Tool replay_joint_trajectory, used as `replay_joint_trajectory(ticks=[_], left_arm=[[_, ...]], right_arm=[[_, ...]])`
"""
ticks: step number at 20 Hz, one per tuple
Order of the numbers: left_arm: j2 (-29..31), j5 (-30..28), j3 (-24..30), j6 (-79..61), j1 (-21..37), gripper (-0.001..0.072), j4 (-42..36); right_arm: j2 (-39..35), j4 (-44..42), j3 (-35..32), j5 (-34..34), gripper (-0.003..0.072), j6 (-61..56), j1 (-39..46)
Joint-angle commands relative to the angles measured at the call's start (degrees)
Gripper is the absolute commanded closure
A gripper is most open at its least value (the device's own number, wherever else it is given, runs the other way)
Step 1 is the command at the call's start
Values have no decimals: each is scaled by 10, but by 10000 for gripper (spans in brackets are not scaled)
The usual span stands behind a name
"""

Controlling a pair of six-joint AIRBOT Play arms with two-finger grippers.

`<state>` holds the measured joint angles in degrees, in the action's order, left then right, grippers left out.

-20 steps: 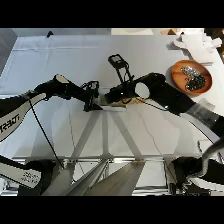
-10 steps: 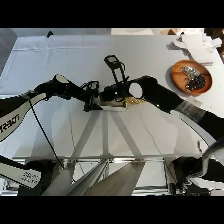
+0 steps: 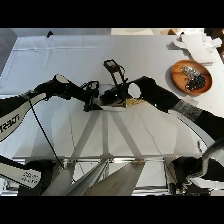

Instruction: Fold the box and place the chain.

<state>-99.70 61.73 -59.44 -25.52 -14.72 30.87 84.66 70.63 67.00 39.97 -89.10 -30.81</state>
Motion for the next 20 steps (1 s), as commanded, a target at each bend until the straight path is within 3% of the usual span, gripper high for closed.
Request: replay_joint_trajectory(ticks=[1, 5, 12, 15, 20], left_arm=[[0, 0, 0, 0, 0, 499, 0], [0, 0, 0, 0, 0, 499, 0], [0, 0, 0, 0, 0, 499, 0], [0, 0, 0, 0, 0, 499, 0], [0, 0, 0, 0, 0, 499, 0]], right_arm=[[-18, 0, 0, 25, 445, 44, 0], [-61, -2, 0, 76, 445, 132, 20], [-119, -15, -2, 261, 418, 416, 160], [-119, -28, -30, 265, 280, 541, 215], [-75, -57, -57, 264, 270, 796, 256]])
